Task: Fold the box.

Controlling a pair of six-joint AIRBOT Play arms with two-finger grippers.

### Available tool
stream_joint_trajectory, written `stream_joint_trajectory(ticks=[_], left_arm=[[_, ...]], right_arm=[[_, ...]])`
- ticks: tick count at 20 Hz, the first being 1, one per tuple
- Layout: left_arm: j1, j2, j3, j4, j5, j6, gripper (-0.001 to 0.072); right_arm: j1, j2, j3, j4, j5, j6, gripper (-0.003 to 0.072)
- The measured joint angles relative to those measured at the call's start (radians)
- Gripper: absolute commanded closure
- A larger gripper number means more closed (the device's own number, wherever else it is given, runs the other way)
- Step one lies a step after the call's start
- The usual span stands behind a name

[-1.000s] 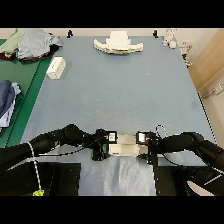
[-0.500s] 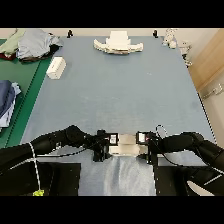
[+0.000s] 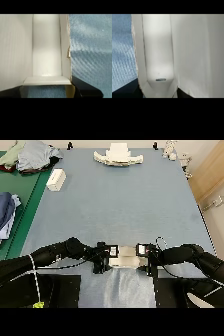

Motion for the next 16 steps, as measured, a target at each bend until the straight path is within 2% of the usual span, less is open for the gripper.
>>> stream_joint_trajectory(ticks=[7, 8, 9, 16], left_arm=[[0.0, 0.002, 0.0, 0.0, 0.002, -0.002, 0.0123], [0.0, 0.005, 0.0, 0.002, 0.003, -0.002, 0.0044], [-0.001, 0.01, 0.0, 0.003, 0.006, -0.003, 0.001], [-0.001, 0.057, 0.0, 0.004, 0.0, -0.037, 0.001]], right_arm=[[0.0, 0.0, 0.0, 0.0, 0.0, 0.0, 0.0219], [0.0, 0.0, 0.0, 0.0, 0.0, 0.0, 0.0219], [0.0, 0.0, 0.0, 0.0, 0.0, 0.0, 0.0219], [0.0, 0.0, 0.0, 0.0, 0.0, 0.001, 0.0219]])
